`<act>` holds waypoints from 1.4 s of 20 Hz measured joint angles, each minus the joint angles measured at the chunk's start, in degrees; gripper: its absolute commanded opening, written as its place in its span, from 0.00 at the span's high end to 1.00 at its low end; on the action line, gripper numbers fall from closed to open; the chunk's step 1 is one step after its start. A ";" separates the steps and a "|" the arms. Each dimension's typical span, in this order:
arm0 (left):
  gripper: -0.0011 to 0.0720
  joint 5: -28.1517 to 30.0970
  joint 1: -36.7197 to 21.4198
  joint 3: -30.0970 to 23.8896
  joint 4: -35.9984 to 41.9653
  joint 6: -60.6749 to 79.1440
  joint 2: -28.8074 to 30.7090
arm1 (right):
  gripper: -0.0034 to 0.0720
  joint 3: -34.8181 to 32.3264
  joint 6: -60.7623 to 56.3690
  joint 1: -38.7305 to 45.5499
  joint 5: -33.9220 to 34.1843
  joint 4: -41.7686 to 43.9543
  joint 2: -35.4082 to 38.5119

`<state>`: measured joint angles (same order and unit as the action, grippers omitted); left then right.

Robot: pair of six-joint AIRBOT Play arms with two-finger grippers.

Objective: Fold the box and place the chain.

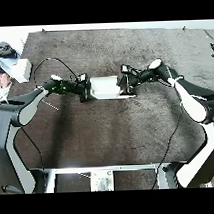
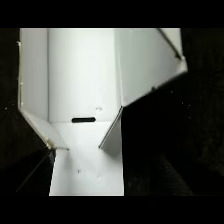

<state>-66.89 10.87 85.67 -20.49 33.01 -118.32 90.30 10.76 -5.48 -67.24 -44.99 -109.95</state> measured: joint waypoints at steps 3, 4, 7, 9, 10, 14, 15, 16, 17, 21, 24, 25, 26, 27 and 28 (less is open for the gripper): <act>0.61 -0.02 0.00 0.00 0.00 0.00 0.00 | 0.41 0.00 -2.27 1.40 -2.38 -0.20 2.71; 0.61 0.00 0.00 0.00 0.00 0.02 0.00 | 0.82 0.00 -3.37 1.64 -3.26 0.07 3.63; 0.61 -0.02 0.00 0.00 0.00 0.00 0.00 | 0.93 0.00 -5.88 1.88 -6.88 2.23 5.79; 0.61 0.00 0.00 0.00 0.00 0.00 0.00 | 0.93 -0.02 -6.51 0.98 -8.68 5.27 6.36; 0.61 0.00 0.00 0.00 0.00 0.00 0.00 | 0.93 0.00 -6.80 0.35 -8.66 6.64 6.51; 0.61 -0.02 0.00 0.00 0.00 0.00 0.00 | 0.93 -0.04 -7.56 -2.69 -2.89 9.53 6.27; 0.61 -0.02 0.00 0.00 0.00 0.00 0.00 | 0.93 -0.07 -8.07 -3.17 -0.85 9.97 6.03; 0.61 -0.02 0.00 0.00 0.00 0.00 0.00 | 0.93 -0.09 -8.87 -3.41 1.05 10.32 5.90; 0.61 0.00 0.00 0.00 0.00 0.00 0.00 | 0.93 -0.13 -9.66 -3.65 3.30 10.82 5.70; 0.61 0.00 0.00 0.00 0.00 0.00 0.00 | 0.93 -0.98 -11.32 -4.22 10.91 11.56 5.20; 0.61 0.00 0.00 0.00 0.00 0.00 0.00 | 0.93 -2.54 -11.80 -4.28 15.54 11.82 5.05; 0.61 -0.02 0.00 0.00 0.00 0.00 0.00 | 0.93 -3.30 -11.85 -4.33 16.94 11.91 5.01; 0.61 -0.02 0.00 0.00 0.00 0.00 0.00 | 0.93 -4.17 -11.87 -4.37 18.45 11.91 4.96; 0.61 0.00 0.00 0.00 0.00 0.00 0.00 | 0.93 -5.05 -11.93 -4.39 19.93 11.93 4.96; 0.61 0.00 0.00 0.00 0.00 0.00 0.00 | 0.93 -5.99 -12.00 -4.42 21.33 11.93 4.94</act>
<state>-66.89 10.87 85.67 -20.49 33.01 -118.32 84.31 -1.23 -9.89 -45.91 -33.06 -105.01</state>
